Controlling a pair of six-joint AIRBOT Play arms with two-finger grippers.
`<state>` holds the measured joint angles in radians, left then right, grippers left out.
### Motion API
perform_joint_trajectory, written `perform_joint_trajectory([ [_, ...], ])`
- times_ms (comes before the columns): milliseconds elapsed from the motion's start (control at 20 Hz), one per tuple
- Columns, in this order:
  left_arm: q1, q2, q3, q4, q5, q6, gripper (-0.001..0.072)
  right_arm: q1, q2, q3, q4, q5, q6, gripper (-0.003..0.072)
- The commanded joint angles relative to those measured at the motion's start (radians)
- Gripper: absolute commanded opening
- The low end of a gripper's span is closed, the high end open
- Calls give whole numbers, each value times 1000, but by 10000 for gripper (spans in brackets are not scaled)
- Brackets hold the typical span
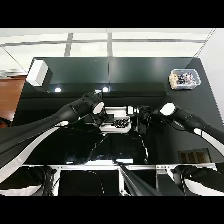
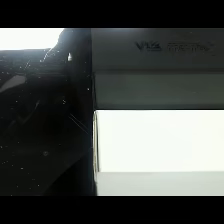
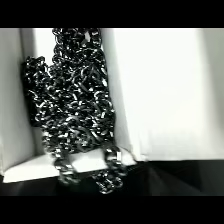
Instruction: Fold the box and place the chain.
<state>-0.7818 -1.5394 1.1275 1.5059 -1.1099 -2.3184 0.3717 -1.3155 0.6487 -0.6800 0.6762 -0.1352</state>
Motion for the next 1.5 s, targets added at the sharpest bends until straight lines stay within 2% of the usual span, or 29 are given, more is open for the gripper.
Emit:
perform_joint_trajectory([
  [0,0,0,0,0,2,0,30,3,-3,-1,-6,-15,23,456],
  [50,0,0,0,0,2,0,30,3,-3,-1,-8,-16,38,336],
  [100,0,0,0,0,2,0,30,3,-3,-1,-10,-13,50,141],
  [150,0,0,0,0,2,0,30,3,-2,-1,-11,-10,61,60],
  [300,0,0,0,0,2,0,30,1,14,-1,-25,-11,128,56],
  [350,0,0,0,0,1,0,30,-5,26,-1,-49,-12,169,15],
  [500,0,0,0,0,1,0,30,-41,93,-1,-155,-5,404,16],
  [650,0,0,0,0,1,0,30,-62,209,1,-200,14,528,16],
  [850,0,0,0,0,0,0,30,-62,339,81,-195,155,626,16],
  [950,0,0,0,0,1,0,30,-62,364,143,-111,230,687,16],
  [1100,0,0,0,0,0,0,30,-54,350,156,103,246,727,17],
  [1200,0,0,0,0,0,0,30,-19,317,156,136,244,737,19],
  [1250,0,0,0,0,0,0,30,-7,302,156,115,243,752,40],
  [1350,0,0,0,0,1,0,30,-14,289,156,40,242,810,401],
  [1450,0,0,0,0,2,0,30,-68,299,156,-44,280,853,412],
])
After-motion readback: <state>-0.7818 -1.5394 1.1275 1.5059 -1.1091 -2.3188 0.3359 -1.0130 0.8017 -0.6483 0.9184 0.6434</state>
